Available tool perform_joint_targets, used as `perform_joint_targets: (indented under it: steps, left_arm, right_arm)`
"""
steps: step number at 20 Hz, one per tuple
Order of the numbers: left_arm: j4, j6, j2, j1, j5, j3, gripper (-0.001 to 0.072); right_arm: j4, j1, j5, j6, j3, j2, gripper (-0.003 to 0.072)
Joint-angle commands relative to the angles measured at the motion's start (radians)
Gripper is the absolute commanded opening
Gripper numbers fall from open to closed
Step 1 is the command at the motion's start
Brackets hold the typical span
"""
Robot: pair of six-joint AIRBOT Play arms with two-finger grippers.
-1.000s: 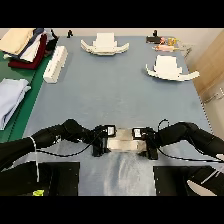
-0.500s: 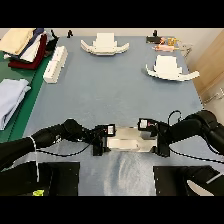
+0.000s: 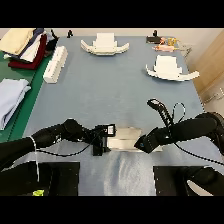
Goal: Fold the box.
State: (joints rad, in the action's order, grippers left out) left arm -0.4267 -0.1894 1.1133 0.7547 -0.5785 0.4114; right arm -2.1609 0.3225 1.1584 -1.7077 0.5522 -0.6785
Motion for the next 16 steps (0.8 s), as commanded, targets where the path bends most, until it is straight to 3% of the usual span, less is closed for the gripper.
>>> perform_joint_targets:
  steps: [1, 2, 3, 12, 16]
  left_arm:
    - [0.000, 0.000, 0.000, 0.000, 0.000, 0.001, 0.0518]
    - [0.000, 0.000, 0.000, 0.000, 0.000, 0.001, 0.0518]
    - [0.000, -0.001, 0.000, 0.000, 0.000, 0.001, 0.0518]
    - [0.000, 0.000, 0.000, 0.000, 0.000, 0.001, 0.0518]
    - [0.000, 0.000, 0.000, 0.000, 0.000, 0.001, 0.0518]
  right_arm:
    - [-0.068, 0.003, -0.045, 0.160, 0.001, -0.027, 0.0521]
    - [-0.084, 0.003, -0.054, 0.124, 0.001, -0.037, 0.0197]
    - [-0.094, 0.003, -0.083, 0.087, 0.001, -0.047, 0.0003]
    - [-0.086, 0.003, -0.404, -0.012, 0.003, -0.203, 0.0005]
    - [-0.084, 0.003, -0.424, -0.073, 0.003, -0.327, 0.0004]
